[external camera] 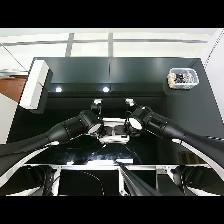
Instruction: Fold the box and place the chain.
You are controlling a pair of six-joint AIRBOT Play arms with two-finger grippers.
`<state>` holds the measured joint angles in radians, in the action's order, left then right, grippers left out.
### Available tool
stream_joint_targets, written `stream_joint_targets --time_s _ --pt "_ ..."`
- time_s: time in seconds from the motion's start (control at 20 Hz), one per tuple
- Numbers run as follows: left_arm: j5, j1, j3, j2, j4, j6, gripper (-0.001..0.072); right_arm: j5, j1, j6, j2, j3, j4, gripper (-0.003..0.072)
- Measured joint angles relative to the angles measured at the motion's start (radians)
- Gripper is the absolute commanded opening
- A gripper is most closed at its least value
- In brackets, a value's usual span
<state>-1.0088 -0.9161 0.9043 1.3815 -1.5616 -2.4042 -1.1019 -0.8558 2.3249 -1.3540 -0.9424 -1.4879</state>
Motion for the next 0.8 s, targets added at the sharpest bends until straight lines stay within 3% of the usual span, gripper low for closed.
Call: stream_joint_targets --time_s 0.15,0.2,0.25,0.8 --pt "0.001 0.000 0.000 0.000 0.000 0.000 0.0030 -0.010 -0.001 0.013 -0.009 -0.002 -0.003 0.0301" --pt "0.001 0.000 0.000 0.000 0.000 0.000 0.0030 -0.011 -0.001 0.017 -0.013 -0.002 -0.005 0.0217" --pt "0.001 0.000 0.000 0.000 0.000 0.000 0.0030 -0.013 -0.001 0.018 -0.016 -0.003 -0.005 0.0207" --pt "0.002 0.000 0.000 0.000 0.000 0.000 0.0030 0.010 0.000 0.027 -0.032 -0.003 -0.006 0.0206"
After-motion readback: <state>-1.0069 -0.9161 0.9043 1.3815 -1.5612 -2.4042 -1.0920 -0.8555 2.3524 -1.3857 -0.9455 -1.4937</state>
